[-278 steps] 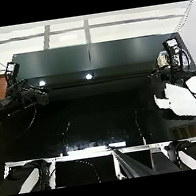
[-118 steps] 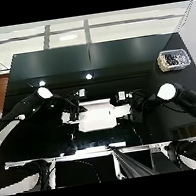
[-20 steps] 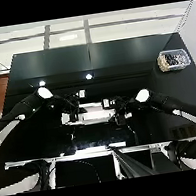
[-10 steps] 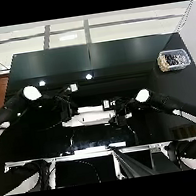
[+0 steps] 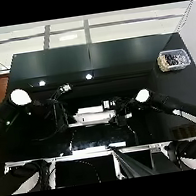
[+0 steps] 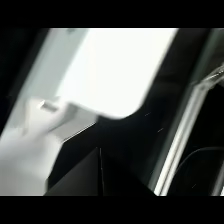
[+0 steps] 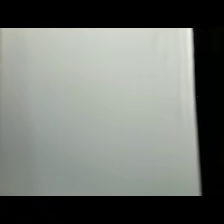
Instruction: Fold the box and place the chain.
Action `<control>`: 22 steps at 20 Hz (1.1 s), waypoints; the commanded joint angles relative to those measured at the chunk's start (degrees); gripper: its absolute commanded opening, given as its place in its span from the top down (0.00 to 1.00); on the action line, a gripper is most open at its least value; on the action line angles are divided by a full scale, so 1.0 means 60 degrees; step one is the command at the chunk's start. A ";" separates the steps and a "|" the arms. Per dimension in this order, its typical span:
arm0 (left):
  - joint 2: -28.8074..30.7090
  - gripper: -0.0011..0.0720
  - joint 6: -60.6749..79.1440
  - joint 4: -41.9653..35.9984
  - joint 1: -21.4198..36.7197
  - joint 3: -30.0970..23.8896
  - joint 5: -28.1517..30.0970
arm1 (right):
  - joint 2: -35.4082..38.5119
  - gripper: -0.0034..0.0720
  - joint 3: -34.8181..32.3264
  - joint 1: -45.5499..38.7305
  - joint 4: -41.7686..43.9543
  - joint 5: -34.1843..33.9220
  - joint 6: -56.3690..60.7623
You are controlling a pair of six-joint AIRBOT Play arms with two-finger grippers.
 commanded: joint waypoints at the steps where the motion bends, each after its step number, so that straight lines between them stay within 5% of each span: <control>1: 0.0058 0.95 0.1209 -0.3122 -0.0018 -0.0718 0.1497 | -0.0007 0.31 -0.0007 0.0007 0.0011 0.0029 0.0000; 3: 0.0044 0.95 0.1519 -0.4022 -0.0047 -0.1060 0.3333 | -0.0007 0.63 -0.0007 0.0007 0.0011 0.0098 0.0000; 8: -0.0397 0.95 0.1770 -0.3938 -0.0423 -0.1133 0.6065 | -0.0007 0.66 -0.0007 0.0011 0.0011 0.0098 0.0000; 14: -0.1574 0.95 0.0758 -0.1756 -0.0863 -0.1056 0.5461 | -0.0007 0.66 -0.0007 0.0011 0.0040 0.0098 0.0000; 22: -0.1213 0.95 0.0477 -0.1060 -0.0703 -0.0710 0.4940 | -0.0007 0.66 -0.0007 0.0007 0.0058 0.0091 0.0000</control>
